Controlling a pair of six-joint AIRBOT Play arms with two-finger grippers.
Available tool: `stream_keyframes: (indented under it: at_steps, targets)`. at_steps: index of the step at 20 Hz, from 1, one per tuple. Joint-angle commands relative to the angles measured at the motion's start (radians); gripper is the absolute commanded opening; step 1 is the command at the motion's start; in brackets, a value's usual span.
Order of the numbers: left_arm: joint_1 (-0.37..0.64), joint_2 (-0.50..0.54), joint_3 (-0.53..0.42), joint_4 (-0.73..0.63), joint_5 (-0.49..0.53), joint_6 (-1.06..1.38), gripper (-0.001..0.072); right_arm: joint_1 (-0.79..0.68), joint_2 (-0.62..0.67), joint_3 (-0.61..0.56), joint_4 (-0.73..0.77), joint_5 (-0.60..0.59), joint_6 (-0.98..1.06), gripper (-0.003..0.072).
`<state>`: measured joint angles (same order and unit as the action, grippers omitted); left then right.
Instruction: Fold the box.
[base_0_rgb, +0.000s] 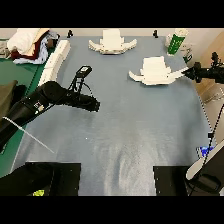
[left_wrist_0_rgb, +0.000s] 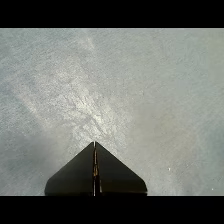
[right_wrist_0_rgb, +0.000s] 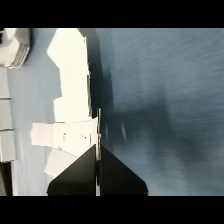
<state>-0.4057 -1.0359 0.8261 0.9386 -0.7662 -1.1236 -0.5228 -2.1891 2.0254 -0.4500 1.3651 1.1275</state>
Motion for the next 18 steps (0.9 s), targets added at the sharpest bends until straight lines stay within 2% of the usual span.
stream_keyframes:
  at_steps: [1,6,14,16,18]
  targets:
    - [0.000,0.000,0.000,0.000,0.000,0.000,0.0014,0.055,0.044,-0.070,0.088,0.119,-0.003,-0.0001]
    - [0.001,0.000,0.000,0.000,0.000,0.000,0.0014,0.192,0.355,-0.491,0.039,-0.021,-0.007,-0.0001]
    - [0.000,0.000,0.000,-0.004,0.017,0.000,0.0014,0.354,0.998,-1.318,-0.012,-0.297,0.108,-0.0001]
    - [0.000,0.000,0.000,-0.004,0.017,0.000,0.0014,0.403,1.141,-1.482,-0.021,-0.359,0.144,-0.0001]
    - [0.000,0.000,0.000,-0.004,0.017,0.000,0.0014,0.436,1.243,-1.590,-0.043,-0.404,0.179,0.0001]
